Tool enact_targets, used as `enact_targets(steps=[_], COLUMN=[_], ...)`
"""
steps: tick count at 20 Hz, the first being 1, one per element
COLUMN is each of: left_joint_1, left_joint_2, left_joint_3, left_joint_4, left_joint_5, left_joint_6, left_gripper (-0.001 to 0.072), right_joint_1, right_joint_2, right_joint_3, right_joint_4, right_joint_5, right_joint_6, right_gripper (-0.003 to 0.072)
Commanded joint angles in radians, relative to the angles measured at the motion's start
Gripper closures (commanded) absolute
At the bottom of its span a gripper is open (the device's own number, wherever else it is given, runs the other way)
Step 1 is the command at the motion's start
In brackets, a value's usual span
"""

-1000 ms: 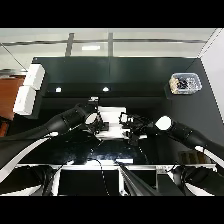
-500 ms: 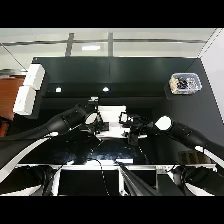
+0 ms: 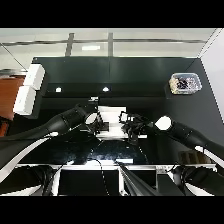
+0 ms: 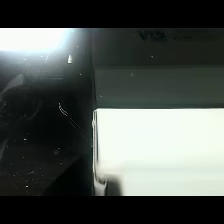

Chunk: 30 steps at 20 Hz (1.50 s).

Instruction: Fold the box and place the chain.

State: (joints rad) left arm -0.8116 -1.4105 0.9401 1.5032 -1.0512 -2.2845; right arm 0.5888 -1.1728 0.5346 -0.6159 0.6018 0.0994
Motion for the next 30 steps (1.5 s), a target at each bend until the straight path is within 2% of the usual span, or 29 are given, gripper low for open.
enact_targets(steps=[1, 4, 9, 12, 14, 16, 19, 21, 23, 26, 28, 30], left_joint_1=[-0.001, -0.001, -0.001, -0.001, -0.001, -0.001, -0.001, -0.001, -0.001, -0.001, -0.001, -0.001], left_joint_2=[0.000, 0.000, 0.000, 0.000, 0.000, 0.000, 0.000, 0.000, 0.000, 0.000, 0.000, 0.000], left_joint_3=[0.001, 0.001, 0.001, 0.001, 0.001, 0.001, 0.001, 0.001, 0.001, 0.001, 0.001, 0.001], left_joint_4=[0.007, 0.008, 0.029, 0.029, 0.030, 0.029, 0.030, 0.030, 0.030, 0.030, 0.030, 0.030], left_joint_5=[-0.006, -0.004, -0.005, -0.005, -0.004, -0.007, -0.006, -0.005, -0.005, -0.003, -0.003, -0.002], left_joint_6=[0.000, 0.004, 0.007, 0.007, 0.007, 0.011, 0.011, 0.011, 0.011, 0.011, 0.011, 0.011], left_gripper=[0.0678, 0.0678, 0.0678, 0.0678, 0.0678, 0.0678, 0.0678, 0.0678, 0.0678, 0.0678, 0.0678, 0.0678], right_joint_1=[-0.058, -0.190, -0.476, -0.647, -0.709, -0.717, -0.702, -0.635, -0.552, -0.465, -0.425, -0.400], right_joint_2=[0.028, 0.103, 0.247, 0.262, 0.262, 0.257, 0.214, 0.165, 0.109, 0.044, 0.014, 0.010], right_joint_3=[0.001, 0.001, 0.001, 0.001, -0.007, -0.047, -0.128, -0.163, -0.166, -0.166, -0.165, -0.164], right_joint_4=[-0.076, -0.085, -0.138, -0.309, -0.472, -0.496, -0.312, -0.258, -0.227, -0.072, 0.045, 0.100], right_joint_5=[0.028, 0.178, 0.397, 0.543, 0.587, 0.583, 0.550, 0.488, 0.413, 0.296, 0.278, 0.277], right_joint_6=[0.187, 0.412, 0.929, 1.157, 1.291, 1.358, 1.324, 1.306, 1.306, 1.219, 1.143, 1.100], right_gripper=[0.0656, 0.0657, 0.0656, 0.0656, 0.0656, 0.0656, 0.0656, 0.0656, 0.0656, 0.0656, 0.0656, 0.0642])
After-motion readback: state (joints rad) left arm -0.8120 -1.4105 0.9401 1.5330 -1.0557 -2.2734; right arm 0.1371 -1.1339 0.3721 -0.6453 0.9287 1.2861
